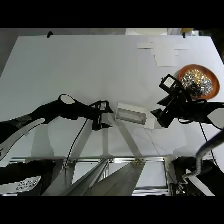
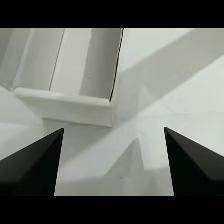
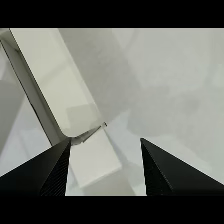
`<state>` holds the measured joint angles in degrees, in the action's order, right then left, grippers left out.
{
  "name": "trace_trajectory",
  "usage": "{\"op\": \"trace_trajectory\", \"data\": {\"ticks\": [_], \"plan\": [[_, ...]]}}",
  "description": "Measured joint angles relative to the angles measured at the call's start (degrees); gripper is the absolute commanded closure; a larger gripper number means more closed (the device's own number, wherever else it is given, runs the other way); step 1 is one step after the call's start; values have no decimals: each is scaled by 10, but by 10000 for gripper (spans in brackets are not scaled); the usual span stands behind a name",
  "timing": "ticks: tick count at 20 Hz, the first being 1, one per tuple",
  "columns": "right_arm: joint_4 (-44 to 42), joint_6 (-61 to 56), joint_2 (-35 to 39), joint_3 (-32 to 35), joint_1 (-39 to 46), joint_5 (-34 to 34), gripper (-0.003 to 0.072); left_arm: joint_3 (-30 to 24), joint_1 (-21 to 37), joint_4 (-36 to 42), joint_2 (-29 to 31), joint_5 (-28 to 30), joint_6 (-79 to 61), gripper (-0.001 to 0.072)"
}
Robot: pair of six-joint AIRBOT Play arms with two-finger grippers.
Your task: Fold the box and place the chain.
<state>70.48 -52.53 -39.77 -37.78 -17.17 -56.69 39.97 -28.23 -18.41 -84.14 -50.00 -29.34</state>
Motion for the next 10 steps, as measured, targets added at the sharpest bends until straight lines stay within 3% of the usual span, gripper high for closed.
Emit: {"op": "trace_trajectory", "data": {"ticks": [6, 10], "plan": [[0, 0, 0, 0, 0, 2, 238, 0, 0, 69, 4, 29, -65, -1], [-3, 0, 0, 0, 0, 2, 258, 8, -3, 70, -1, 32, -74, 5]]}}
